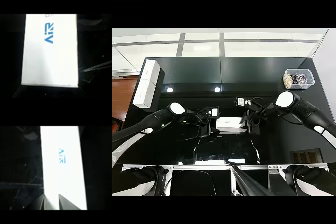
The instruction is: Fold the box and place the chain.
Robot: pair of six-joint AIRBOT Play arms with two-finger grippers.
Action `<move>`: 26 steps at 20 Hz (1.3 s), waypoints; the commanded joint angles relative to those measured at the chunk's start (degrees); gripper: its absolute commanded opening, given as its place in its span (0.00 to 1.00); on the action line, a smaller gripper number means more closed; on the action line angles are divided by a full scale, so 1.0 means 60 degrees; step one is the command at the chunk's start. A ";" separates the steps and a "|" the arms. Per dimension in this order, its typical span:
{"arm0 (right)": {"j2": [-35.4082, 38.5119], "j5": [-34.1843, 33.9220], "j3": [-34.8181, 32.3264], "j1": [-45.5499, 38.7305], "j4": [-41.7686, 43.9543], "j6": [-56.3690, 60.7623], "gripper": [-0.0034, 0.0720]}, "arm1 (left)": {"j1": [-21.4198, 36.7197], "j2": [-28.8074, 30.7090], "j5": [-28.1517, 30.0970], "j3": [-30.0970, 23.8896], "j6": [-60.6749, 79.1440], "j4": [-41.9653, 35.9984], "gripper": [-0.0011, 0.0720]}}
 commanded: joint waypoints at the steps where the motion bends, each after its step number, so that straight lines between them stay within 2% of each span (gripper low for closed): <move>1: 0.0077 0.0040 -0.0142 0.0000 0.0055 0.0098 0.32 | -0.0007 -0.0004 0.0000 0.0004 0.0000 0.0004 0.57; 3: 0.0350 0.0080 -0.0047 -0.0004 0.0029 0.0707 0.32 | -0.0007 -0.0004 0.0000 0.0004 -0.0004 0.0004 0.57; 7: 0.0911 0.0433 -0.0004 0.0000 0.0120 0.4105 0.32 | -0.0007 -0.0004 0.0000 0.0004 -0.0004 0.0004 0.57; 10: 0.0885 0.0364 -0.0168 0.0007 0.1056 0.6466 0.29 | -0.0007 -0.0004 0.0000 0.0004 0.0000 0.0004 0.57; 11: 0.0823 0.0215 -0.0186 0.0007 0.1432 0.6747 0.08 | -0.0007 -0.0004 0.0000 0.0004 -0.0004 0.0004 0.57; 14: 0.0310 -0.0277 -0.0186 0.0004 0.2106 0.7439 0.07 | -0.0007 -0.0004 0.0000 0.0004 -0.0004 0.0004 0.57; 20: -0.1122 -0.0433 -0.0186 0.0004 0.1759 0.7490 0.07 | -0.0007 -0.0004 0.0004 0.0004 -0.0004 0.0004 0.57; 26: -0.1129 -0.0160 -0.0073 -0.0007 0.1708 0.7311 0.07 | -0.0007 -0.0004 0.0007 0.0004 -0.0004 0.0004 0.57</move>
